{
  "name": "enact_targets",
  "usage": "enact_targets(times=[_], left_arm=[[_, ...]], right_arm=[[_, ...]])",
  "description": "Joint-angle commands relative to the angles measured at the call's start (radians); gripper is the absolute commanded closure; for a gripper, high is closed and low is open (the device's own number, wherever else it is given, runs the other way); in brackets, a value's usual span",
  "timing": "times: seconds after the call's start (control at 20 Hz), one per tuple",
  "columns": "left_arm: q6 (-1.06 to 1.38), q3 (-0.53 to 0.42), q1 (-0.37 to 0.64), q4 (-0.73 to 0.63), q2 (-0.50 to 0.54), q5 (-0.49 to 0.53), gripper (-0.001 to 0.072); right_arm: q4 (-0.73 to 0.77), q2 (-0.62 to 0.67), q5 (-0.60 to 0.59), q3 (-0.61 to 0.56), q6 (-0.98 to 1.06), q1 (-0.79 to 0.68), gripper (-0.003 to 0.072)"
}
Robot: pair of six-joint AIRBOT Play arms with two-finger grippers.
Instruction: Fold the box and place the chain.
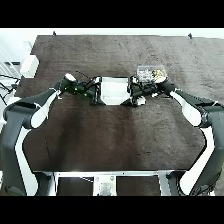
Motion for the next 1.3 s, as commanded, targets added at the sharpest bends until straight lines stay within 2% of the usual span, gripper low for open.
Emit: enact_targets(times=[0.0, 0.8, 0.85, 0.9, 0.95, 1.25], left_arm=[[0.000, 0.000, 0.001, 0.000, 0.000, 0.000, 0.0290], [0.000, 0.000, 0.001, -0.003, 0.000, 0.000, 0.0290], [0.000, 0.000, 0.001, -0.003, 0.000, 0.000, 0.0290], [0.000, 0.000, 0.001, -0.003, 0.000, 0.000, 0.0290], [0.000, 0.000, 0.001, -0.003, 0.000, 0.000, 0.0290], [0.000, 0.000, 0.001, -0.003, 0.000, 0.000, 0.0290]], right_arm=[[0.000, 0.000, 0.000, 0.000, 0.000, 0.000, 0.0084], [0.001, 0.000, 0.000, 0.000, 0.000, 0.001, 0.0084], [0.001, 0.000, 0.000, 0.000, 0.000, 0.001, 0.0066], [0.000, 0.000, 0.000, 0.000, 0.004, 0.000, -0.0020], [0.000, 0.002, 0.003, 0.000, 0.006, -0.002, -0.0034], [-0.061, 0.023, 0.003, 0.000, 0.094, -0.029, -0.0034]])
